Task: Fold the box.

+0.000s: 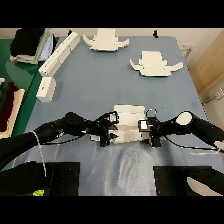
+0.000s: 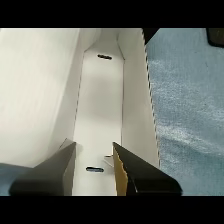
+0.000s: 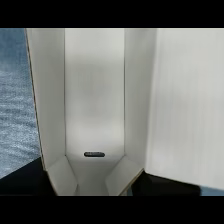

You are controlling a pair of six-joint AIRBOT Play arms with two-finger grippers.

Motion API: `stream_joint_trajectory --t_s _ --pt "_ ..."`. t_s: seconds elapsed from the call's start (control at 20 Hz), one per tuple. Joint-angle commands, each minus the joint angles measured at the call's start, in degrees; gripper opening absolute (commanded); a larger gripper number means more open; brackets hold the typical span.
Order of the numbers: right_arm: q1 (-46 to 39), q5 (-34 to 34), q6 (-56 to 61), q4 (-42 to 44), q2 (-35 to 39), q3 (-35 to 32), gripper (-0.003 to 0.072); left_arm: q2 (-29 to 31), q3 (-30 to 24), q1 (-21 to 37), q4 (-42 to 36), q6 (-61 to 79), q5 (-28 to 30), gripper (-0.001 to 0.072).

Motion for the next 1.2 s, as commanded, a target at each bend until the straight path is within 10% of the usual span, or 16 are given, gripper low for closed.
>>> stream_joint_trajectory --t_s 0.0,0.6,0.65,0.75,1.15 --pt "0.0 0.0 0.2 0.0 0.0 0.0 0.0508 0.0 -0.1 -0.1 0.7 -0.3 -0.4 0.0673" --pt "0.0 0.0 0.2 0.0 0.0 0.0 0.0508 0.1 -0.1 0.4 0.7 -1.1 0.1 0.0688" --pt "0.0 0.0 0.2 0.0 0.0 0.0 0.0508 0.3 -0.1 1.0 0.7 -3.5 0.1 0.0550" --pt "0.0 0.0 0.2 0.0 0.0 0.0 0.0508 1.8 -0.1 2.7 5.4 -7.3 0.0 0.0033" --pt "0.0 0.0 0.2 0.0 0.0 0.0 0.0508 11.3 -0.1 10.0 24.4 -27.9 -10.0 0.0014"
